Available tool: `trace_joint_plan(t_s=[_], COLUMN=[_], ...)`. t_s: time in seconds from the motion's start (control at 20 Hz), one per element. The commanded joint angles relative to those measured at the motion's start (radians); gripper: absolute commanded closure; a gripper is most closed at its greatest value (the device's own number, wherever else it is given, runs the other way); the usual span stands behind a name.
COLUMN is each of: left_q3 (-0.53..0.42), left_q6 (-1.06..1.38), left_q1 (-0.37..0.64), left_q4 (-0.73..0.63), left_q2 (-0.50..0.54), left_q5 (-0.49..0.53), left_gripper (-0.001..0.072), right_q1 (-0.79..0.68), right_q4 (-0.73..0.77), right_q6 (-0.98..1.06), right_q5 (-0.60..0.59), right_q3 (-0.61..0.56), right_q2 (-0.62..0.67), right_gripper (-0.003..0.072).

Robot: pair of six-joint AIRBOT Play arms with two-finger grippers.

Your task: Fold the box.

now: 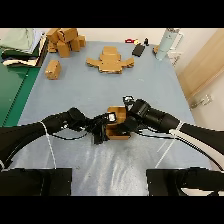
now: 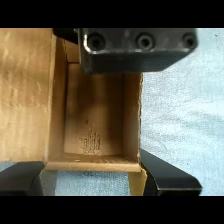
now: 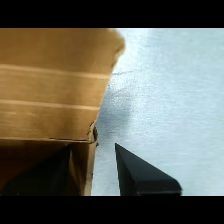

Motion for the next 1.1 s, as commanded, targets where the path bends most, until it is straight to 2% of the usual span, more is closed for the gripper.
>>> trace_joint_plan(t_s=[0.0, 0.15, 0.2, 0.3, 0.4, 0.45, 0.5, 0.55, 0.65, 0.7, 1.05], left_q3=[0.001, 0.001, 0.001, 0.001, 0.001, 0.001, 0.001, 0.001, 0.001, 0.001, 0.001], left_q6=[0.0, 0.0, 0.0, 0.0, 0.0, 0.0, 0.0, 0.0, 0.0, 0.0, 0.0], left_q1=[0.001, 0.001, 0.001, 0.001, 0.001, 0.001, 0.001, 0.001, 0.001, 0.001, 0.001], left_q4=[0.0, 0.0, 0.0, 0.0, 0.0, 0.0, 0.0, 0.0, 0.0, 0.0, 0.0], left_q2=[0.0, 0.0, 0.0, 0.0, 0.0, 0.0, 0.0, 0.0, 0.0, 0.0, 0.0], left_q5=[0.0, 0.0, 0.0, 0.0, 0.0, 0.0, 0.0, 0.0, 0.0, 0.0, 0.0], left_gripper=[0.0246, 0.0246, 0.0246, 0.0246, 0.0246, 0.0246, 0.0246, 0.0246, 0.0246, 0.0246, 0.0246], right_q1=[0.003, 0.003, 0.005, 0.012, 0.021, 0.027, 0.028, 0.027, 0.027, 0.028, 0.027], right_q4=[-0.016, -0.002, -0.002, -0.002, -0.002, -0.002, 0.003, 0.006, 0.009, 0.008, 0.003], right_q6=[0.022, 0.018, 0.008, 0.001, -0.006, -0.006, -0.006, -0.006, -0.014, -0.022, 0.031], right_q5=[-0.009, 0.014, 0.016, 0.018, 0.027, 0.031, 0.031, 0.031, 0.031, 0.031, 0.026], right_q3=[0.003, 0.003, 0.003, 0.003, 0.003, 0.003, 0.003, 0.003, 0.003, 0.003, 0.003], right_q2=[-0.007, -0.007, -0.007, -0.007, -0.007, -0.007, -0.007, -0.007, -0.007, -0.007, -0.023], right_gripper=[0.027, 0.0458, 0.0613, 0.0681, 0.068, 0.0611, 0.0442, 0.0365, 0.034, 0.0277, 0.0279])
